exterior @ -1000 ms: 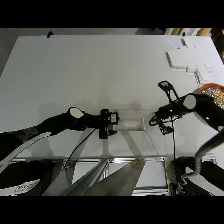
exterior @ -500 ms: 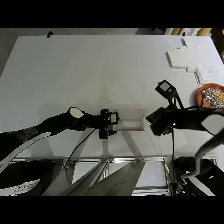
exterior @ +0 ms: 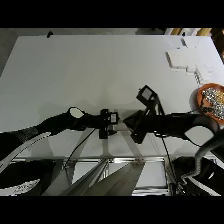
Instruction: Fold the box and place the chain.
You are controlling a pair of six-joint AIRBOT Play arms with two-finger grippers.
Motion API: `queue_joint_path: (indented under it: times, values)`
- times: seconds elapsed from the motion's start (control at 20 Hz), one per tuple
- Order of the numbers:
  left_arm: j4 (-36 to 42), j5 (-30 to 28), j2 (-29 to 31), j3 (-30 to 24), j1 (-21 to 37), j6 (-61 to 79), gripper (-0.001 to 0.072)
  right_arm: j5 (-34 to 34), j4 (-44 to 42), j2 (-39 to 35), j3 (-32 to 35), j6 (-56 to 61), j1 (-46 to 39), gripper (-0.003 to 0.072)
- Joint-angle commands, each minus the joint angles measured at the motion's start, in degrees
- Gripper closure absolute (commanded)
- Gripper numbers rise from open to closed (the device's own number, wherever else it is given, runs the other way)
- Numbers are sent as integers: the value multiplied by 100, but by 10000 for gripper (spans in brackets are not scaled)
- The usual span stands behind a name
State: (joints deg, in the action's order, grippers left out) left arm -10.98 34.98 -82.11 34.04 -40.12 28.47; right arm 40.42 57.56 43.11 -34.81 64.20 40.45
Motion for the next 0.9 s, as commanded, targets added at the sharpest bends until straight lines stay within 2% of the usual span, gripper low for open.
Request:
queue_joint_path:
  times: [0.0, 0.15, 0.3, 0.55, 0.6, 0.7, 0.8, 0.85]
  values:
    - [0, -2, 4, 0, 2, 0, 505, -341, 426, 505, -7, 208, 157, 669]
    - [0, -2, 4, 0, 2, 0, 505, -358, 1478, 599, -7, 1220, 118, 669]
    - [0, -2, 4, 0, 2, 0, 505, -254, 1604, 599, -7, 1397, -199, 669]
    - [0, -2, 4, 0, 2, 0, 505, 297, 1880, 638, -4, 1338, -442, 667]
    - [0, -2, 4, 0, 2, 0, 505, 426, 1943, 638, -4, 1338, -481, 638]
    - [0, -2, 4, 2, 2, 0, 505, 634, 1941, 627, -9, 1335, -638, 461]
    - [0, -2, 4, 0, 2, 0, 505, 1047, 1961, 535, -48, 1167, -839, 464]
    - [0, -2, 4, 2, 2, 0, 505, 1381, 1961, 461, -68, 719, -927, 471]
